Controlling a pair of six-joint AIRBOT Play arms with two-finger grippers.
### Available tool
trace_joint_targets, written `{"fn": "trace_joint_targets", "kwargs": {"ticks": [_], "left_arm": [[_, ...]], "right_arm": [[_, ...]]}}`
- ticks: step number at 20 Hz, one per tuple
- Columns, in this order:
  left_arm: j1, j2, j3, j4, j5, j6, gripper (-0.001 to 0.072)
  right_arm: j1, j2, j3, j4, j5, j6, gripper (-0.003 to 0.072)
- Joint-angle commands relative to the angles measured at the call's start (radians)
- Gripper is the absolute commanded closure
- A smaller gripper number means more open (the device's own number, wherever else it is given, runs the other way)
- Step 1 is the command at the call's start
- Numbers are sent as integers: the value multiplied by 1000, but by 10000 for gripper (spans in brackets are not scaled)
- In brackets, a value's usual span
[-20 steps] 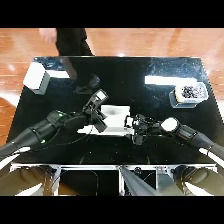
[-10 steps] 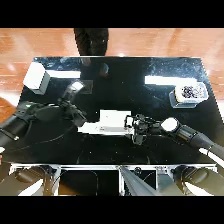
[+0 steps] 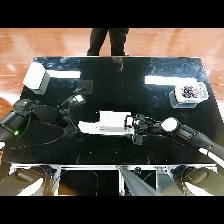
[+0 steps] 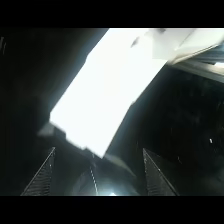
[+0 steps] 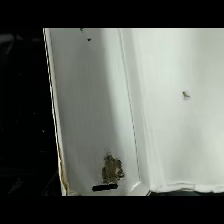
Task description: Fold the box and place the chain.
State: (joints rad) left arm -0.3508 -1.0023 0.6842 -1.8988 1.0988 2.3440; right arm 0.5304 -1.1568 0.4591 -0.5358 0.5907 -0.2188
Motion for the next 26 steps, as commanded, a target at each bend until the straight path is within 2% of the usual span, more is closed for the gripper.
{"fn": "trace_joint_targets", "kwargs": {"ticks": [1,3,5,7,10,15,26], "left_arm": [[-32,-20,-7,-71,-135,278,76],[-32,-51,-14,-110,-174,373,76],[-36,-72,-15,-152,-161,410,79],[-46,-89,-16,-156,-124,454,80],[-86,-127,-16,-156,-123,468,79],[-127,-209,-13,-166,-222,502,76],[-157,-232,-13,-190,-282,503,77]], "right_arm": [[0,0,0,0,0,0,134],[0,0,0,0,0,1,134],[0,0,0,0,0,0,134],[0,0,0,0,0,1,134],[0,0,0,0,0,1,134],[0,0,0,0,0,9,134],[0,0,0,0,0,9,134]]}}
